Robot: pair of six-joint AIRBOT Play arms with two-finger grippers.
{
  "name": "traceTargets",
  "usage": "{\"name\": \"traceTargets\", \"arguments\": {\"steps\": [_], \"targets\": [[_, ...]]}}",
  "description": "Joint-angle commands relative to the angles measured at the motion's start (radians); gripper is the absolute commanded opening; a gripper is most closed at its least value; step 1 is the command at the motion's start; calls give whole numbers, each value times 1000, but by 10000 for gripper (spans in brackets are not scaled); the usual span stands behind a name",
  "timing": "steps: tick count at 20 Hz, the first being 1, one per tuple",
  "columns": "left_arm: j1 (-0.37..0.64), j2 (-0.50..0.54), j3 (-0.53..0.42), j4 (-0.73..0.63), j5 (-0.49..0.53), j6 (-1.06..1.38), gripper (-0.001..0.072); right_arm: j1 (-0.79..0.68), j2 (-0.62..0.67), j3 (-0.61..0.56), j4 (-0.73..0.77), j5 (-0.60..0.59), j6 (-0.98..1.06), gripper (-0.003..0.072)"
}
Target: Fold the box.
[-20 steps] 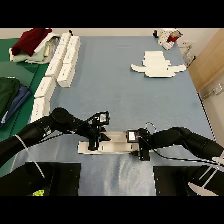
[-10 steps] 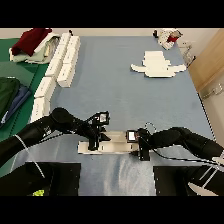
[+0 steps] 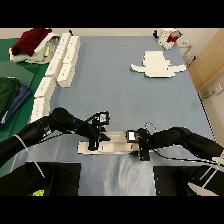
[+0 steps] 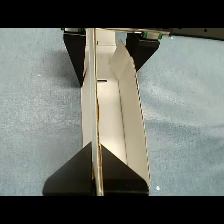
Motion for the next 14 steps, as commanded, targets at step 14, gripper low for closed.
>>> {"name": "traceTargets", "arguments": {"steps": [14], "targets": [[0, -1, 2, 0, 11, 0, 18, -1, 1, 1, 0, 0, 0, 430]]}}
